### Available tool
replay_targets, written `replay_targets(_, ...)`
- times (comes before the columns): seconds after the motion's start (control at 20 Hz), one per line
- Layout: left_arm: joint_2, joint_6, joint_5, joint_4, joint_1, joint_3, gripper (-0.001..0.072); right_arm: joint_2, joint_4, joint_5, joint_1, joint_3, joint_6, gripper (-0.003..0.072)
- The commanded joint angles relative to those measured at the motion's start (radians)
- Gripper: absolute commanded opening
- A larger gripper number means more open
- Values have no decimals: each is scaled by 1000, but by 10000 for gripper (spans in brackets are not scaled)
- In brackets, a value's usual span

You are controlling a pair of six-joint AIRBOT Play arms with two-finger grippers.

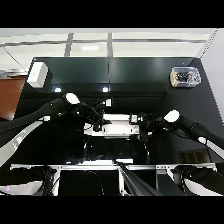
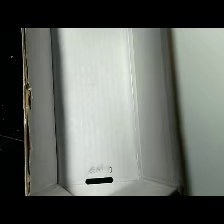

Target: Fold the box and place the chain.

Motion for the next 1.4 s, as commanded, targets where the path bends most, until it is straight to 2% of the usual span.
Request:
replay_targets(0.0, -1, 1, -1, 0, 0, 0, 24, -1, -2, 0, 0, 1, 3, 705)
replay_targets(0.55, -1, 1, -2, 0, 0, 0, 24, -10, -58, -20, 34, 6, 43, 703)
replay_targets(0.6, -1, 1, -2, 0, 0, 0, 24, -10, -58, -20, 34, 6, 43, 655)
replay_targets(0.8, -1, 1, -1, 0, 0, 0, 24, -10, -58, -17, 34, 6, 43, 653)
replay_targets(0.9, 0, 1, -3, 0, 0, 0, 30, -10, -58, -16, 34, 6, 43, 421)
replay_targets(0.95, 5, -1, -7, 1, 2, 0, 109, -10, -58, -17, 34, 6, 43, 419)
replay_targets(1.05, 35, -82, 6, 41, 14, 0, 432, -10, -58, -17, 34, 6, 43, 419)
replay_targets(1.1, 59, -139, 15, 84, 24, 0, 536, -10, -58, -17, 34, 6, 43, 419)
replay_targets(1.15, 91, -213, 20, 130, 39, 0, 584, -10, -58, -17, 34, 6, 43, 419)
replay_targets(1.25, 169, -347, 5, 222, 77, 0, 584, -10, -61, -17, 34, 6, 43, 419)
replay_targets(1.35, 249, -478, -68, 312, 121, 0, 582, -10, -63, -17, 34, 6, 43, 418)
